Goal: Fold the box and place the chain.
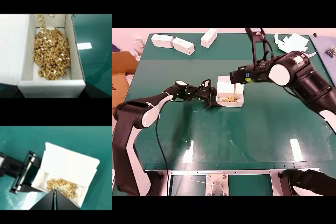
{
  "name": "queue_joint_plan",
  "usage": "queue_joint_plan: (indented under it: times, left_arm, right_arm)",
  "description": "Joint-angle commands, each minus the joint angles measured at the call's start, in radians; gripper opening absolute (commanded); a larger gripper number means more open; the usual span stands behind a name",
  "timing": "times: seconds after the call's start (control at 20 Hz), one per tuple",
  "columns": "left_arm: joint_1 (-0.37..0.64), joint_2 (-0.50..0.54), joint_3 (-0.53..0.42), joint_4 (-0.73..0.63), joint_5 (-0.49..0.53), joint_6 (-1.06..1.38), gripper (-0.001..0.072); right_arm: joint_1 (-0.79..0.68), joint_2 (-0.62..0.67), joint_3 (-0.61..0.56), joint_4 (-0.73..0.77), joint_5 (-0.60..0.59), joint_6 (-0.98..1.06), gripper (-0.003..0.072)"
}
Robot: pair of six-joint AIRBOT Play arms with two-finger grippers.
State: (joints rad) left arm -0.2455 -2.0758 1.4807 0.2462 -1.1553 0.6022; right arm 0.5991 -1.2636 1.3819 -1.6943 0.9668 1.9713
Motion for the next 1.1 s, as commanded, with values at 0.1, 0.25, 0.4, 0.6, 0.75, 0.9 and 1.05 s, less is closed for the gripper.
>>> queue_joint_plan:
  times: [0.1, 0.25, 0.4, 0.6, 0.75, 0.9, 1.05]
  left_arm:
    - [0.0, 0.001, 0.0, 0.0, 0.0, 0.0, 0.0357]
    - [0.0, 0.001, 0.0, 0.0, 0.0, 0.0, 0.0357]
    - [0.0, 0.001, 0.0, 0.0, 0.0, 0.0, 0.0357]
    - [0.0, 0.001, 0.0, 0.0, 0.0, 0.0, 0.0357]
    - [0.0, 0.001, 0.0, 0.0, 0.0, 0.0, 0.0357]
    - [0.0, 0.001, 0.0, 0.0, 0.0, 0.0, 0.0357]
    - [0.0, 0.001, 0.0, 0.0, 0.0, 0.0, 0.0357]
  right_arm:
    - [0.004, -0.002, -0.113, 0.01, -0.084, 0.011, 0.0008]
    - [0.003, -0.002, -0.179, 0.01, -0.137, 0.011, 0.0009]
    - [0.003, -0.008, -0.234, 0.01, -0.192, 0.031, 0.0009]
    - [-0.003, -0.056, -0.253, 0.009, -0.211, 0.035, 0.0015]
    - [-0.005, -0.073, -0.253, -0.003, -0.216, 0.002, 0.0502]
    - [-0.03, -0.069, -0.241, -0.053, -0.216, -0.002, 0.0496]
    - [-0.071, -0.043, -0.195, -0.072, -0.236, -0.046, 0.0497]
